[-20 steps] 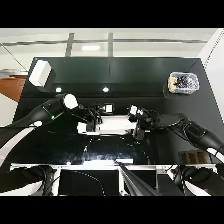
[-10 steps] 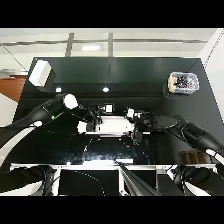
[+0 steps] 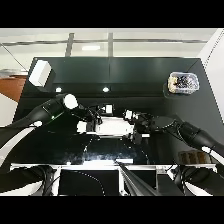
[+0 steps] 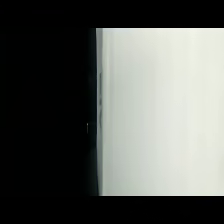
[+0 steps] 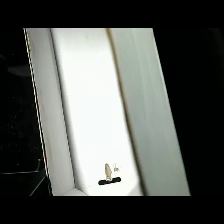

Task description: Fold the box and place the chain.

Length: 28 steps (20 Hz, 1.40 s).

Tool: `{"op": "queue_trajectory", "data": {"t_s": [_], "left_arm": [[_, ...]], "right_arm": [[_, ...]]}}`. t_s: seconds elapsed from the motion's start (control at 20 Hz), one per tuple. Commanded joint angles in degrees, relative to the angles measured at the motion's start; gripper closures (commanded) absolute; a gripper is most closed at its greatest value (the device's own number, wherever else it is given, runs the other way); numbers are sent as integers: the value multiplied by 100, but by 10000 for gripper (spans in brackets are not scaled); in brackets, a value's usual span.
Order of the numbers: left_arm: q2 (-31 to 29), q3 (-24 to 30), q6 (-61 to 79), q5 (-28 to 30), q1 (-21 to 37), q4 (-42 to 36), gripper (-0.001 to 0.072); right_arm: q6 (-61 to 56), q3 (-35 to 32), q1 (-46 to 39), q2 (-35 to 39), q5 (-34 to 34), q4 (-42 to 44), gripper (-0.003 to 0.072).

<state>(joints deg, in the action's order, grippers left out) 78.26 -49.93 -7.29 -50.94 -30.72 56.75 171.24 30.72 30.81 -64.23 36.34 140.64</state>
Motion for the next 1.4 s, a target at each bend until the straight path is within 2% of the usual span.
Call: {"op": "queue_trajectory", "data": {"t_s": [0.0, 0.3, 0.45, 1.05, 1.1, 1.15, 1.35], "left_arm": [[0, 0, -4, 13, 4, 7, 685], [92, 0, -4, -24, 4, 4, 684], [98, 0, -42, -28, 4, 7, 684], [98, 0, -87, -52, 9, 4, 683], [101, 0, -87, -52, 9, 7, 683], [101, 0, -85, -50, 9, 4, 683], [101, 0, -85, -52, 9, 4, 679]], "right_arm": [[-2, 4, 2, -101, -17, -7, -4], [-2, 4, 262, -354, -164, -39, -4], [-2, 2, 323, -490, -260, -341, -4], [-2, 2, 323, -498, -656, -442, -4], [-2, 2, 323, -498, -656, -442, 10], [-2, 2, 323, -501, -658, -439, 130], [-2, 2, 323, -560, -656, -439, 129]]}}
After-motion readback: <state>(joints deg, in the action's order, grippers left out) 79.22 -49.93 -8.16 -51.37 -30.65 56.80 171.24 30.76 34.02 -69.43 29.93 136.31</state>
